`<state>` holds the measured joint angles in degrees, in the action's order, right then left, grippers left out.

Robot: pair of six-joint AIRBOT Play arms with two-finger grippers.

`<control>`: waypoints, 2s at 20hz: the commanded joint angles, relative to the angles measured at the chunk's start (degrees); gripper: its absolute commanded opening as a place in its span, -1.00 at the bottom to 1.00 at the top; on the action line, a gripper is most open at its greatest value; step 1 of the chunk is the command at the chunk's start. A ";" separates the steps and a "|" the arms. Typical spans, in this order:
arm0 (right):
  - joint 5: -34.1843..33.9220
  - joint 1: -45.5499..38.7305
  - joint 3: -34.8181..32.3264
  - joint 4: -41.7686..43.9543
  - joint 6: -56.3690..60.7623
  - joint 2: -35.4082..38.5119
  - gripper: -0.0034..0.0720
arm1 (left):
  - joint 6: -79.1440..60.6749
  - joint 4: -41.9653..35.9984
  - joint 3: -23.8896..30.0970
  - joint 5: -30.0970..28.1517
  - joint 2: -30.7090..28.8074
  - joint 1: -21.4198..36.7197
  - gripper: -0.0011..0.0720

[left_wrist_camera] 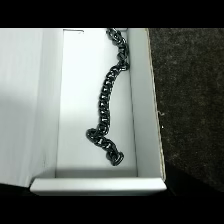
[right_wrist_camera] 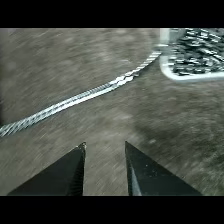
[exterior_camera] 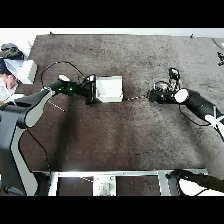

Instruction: Fold the box and place the chain.

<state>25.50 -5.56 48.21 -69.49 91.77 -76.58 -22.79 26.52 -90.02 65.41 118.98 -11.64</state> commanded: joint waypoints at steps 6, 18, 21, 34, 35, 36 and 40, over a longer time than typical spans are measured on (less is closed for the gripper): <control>-16.90 -0.72 -0.59 9.57 1.75 -9.77 -0.11 | 0.00 0.02 0.02 -0.04 0.02 0.04 -0.01; -18.05 4.26 6.43 10.62 0.96 -13.97 -0.93 | 0.00 0.02 0.02 -0.02 0.02 0.02 -0.01; -19.39 9.27 6.43 10.14 0.37 -7.65 -0.94 | 0.00 0.02 0.02 -0.02 0.02 0.02 -0.01; -26.56 33.51 14.51 9.27 -0.66 2.27 -0.94 | 0.00 0.00 0.02 -0.02 0.02 0.04 -0.01; -26.53 34.07 15.54 9.31 -0.63 0.55 -0.94 | 0.00 0.02 0.02 -0.02 0.02 0.02 -0.01; -26.43 34.27 16.00 9.31 -0.63 -1.11 -0.94 | 0.00 0.02 0.02 -0.02 0.02 0.02 -0.01; -22.18 32.61 15.89 9.07 -0.66 -7.34 -0.93 | 0.00 0.02 0.02 -0.02 0.02 0.04 -0.01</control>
<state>0.93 27.35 63.42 -60.07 91.20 -80.25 -22.79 26.52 -90.02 65.41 118.98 -11.64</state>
